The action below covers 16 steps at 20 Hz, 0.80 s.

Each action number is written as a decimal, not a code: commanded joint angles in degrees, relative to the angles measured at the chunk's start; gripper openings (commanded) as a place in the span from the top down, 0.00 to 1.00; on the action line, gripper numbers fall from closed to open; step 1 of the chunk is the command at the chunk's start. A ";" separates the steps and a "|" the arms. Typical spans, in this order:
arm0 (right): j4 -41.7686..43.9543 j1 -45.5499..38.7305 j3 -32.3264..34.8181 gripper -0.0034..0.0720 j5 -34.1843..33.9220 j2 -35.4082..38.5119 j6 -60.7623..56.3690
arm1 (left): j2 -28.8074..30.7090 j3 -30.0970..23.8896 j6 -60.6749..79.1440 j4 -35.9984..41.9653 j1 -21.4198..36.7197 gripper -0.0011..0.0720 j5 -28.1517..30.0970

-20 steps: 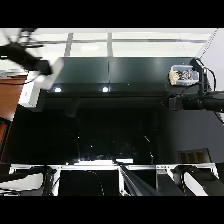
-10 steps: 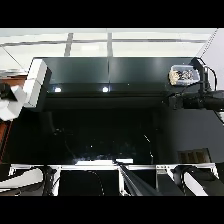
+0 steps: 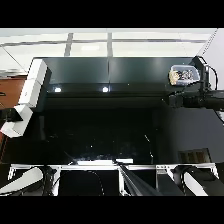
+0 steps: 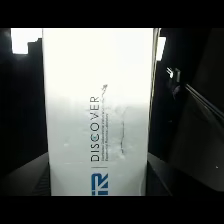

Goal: Fold the box and place the chain.

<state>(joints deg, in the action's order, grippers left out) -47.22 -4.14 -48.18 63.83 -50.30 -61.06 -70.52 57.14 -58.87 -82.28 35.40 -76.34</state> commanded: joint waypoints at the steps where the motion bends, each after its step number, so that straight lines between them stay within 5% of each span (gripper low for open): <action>1: 0.04 -0.04 0.00 0.94 -0.72 0.00 0.00 | 0.46 -4.31 4.68 2.62 0.50 0.59 9.64; 7: 0.04 -0.04 0.02 0.94 -0.72 0.00 -0.02 | -0.04 -4.28 4.98 5.09 0.44 0.57 14.40; 9: 0.04 -0.04 0.00 0.94 -0.72 0.00 -0.02 | -0.02 -4.13 4.85 5.20 0.26 0.02 14.69; 12: 0.22 -0.04 0.00 0.94 -0.76 0.00 -0.02 | 0.59 -1.38 4.13 5.14 -0.24 0.01 14.08; 16: 0.92 -0.02 0.02 0.94 -2.03 -0.24 0.00 | 2.25 8.20 1.01 14.32 -3.61 0.05 8.55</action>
